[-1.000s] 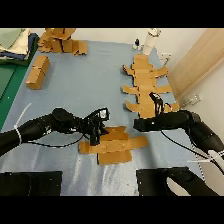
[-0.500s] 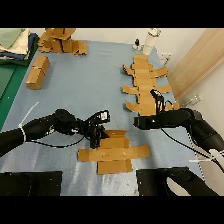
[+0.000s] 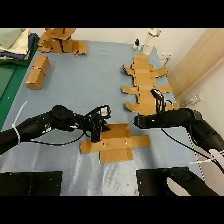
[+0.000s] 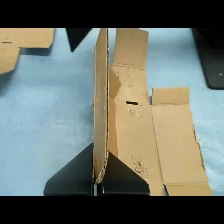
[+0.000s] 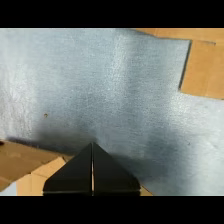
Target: Fold the box.
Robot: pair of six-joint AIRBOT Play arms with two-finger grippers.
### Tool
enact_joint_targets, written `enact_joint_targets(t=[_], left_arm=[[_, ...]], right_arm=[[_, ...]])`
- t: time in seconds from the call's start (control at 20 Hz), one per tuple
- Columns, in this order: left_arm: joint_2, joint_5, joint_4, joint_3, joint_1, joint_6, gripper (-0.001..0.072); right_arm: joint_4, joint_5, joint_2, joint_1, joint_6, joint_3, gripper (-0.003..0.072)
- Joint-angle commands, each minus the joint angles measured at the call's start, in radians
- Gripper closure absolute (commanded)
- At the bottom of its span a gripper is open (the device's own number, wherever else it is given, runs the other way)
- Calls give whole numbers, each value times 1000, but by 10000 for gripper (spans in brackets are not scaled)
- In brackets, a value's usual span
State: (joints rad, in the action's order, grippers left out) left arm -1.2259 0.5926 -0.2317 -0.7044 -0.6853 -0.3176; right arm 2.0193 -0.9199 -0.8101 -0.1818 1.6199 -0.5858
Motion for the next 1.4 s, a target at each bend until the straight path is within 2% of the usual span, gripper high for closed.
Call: enact_joint_targets(t=[0.0, 0.35, 0.9, 1.35], left_arm=[[5, -92, -5, -10, 0, -43, 697], [5, -115, -34, -3, -69, -32, 697], [5, -109, -8, 64, -69, -22, 697], [6, -59, -7, 65, -69, -22, 697]], right_arm=[[1, 32, 1, 0, 0, -1, 682], [1, 52, 1, 0, 0, -1, 682], [1, 53, 1, -1, 0, -1, 682], [4, 52, 1, 0, 0, -1, 682]])
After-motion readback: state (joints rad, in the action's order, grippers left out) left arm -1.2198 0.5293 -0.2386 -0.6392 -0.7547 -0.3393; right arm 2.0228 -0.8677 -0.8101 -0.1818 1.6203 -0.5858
